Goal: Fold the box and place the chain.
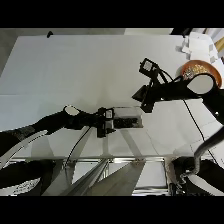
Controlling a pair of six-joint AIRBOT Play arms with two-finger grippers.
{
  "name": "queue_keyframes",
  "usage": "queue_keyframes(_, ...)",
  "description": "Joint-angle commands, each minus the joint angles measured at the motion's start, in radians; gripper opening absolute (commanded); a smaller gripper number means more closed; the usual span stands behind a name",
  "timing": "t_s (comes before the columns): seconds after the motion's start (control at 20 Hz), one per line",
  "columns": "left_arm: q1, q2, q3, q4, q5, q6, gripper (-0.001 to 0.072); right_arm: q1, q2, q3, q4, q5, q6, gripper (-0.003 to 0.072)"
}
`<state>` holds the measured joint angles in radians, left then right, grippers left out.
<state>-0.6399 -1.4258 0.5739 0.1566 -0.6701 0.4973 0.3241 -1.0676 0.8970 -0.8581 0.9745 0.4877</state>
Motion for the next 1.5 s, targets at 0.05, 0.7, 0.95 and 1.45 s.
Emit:
queue_keyframes(0.05, 0.000, 0.000, 0.001, 0.000, 0.000, 0.000, 0.0312, 0.001, -0.116, 0.054, -0.027, 0.003, -0.126, 0.0014)
queue_keyframes(0.7, 0.000, 0.000, 0.001, 0.000, 0.000, 0.000, 0.0312, 0.078, -0.197, 0.102, -0.140, 0.035, -0.180, 0.0242)
queue_keyframes(0.95, 0.000, 0.000, 0.001, 0.000, 0.000, 0.000, 0.0312, 0.082, -0.197, 0.102, -0.140, 0.074, -0.179, 0.0242)
queue_keyframes(1.45, 0.000, 0.000, 0.001, 0.000, 0.000, 0.000, 0.0312, 0.139, -0.197, 0.095, -0.140, 0.257, -0.183, 0.0241)
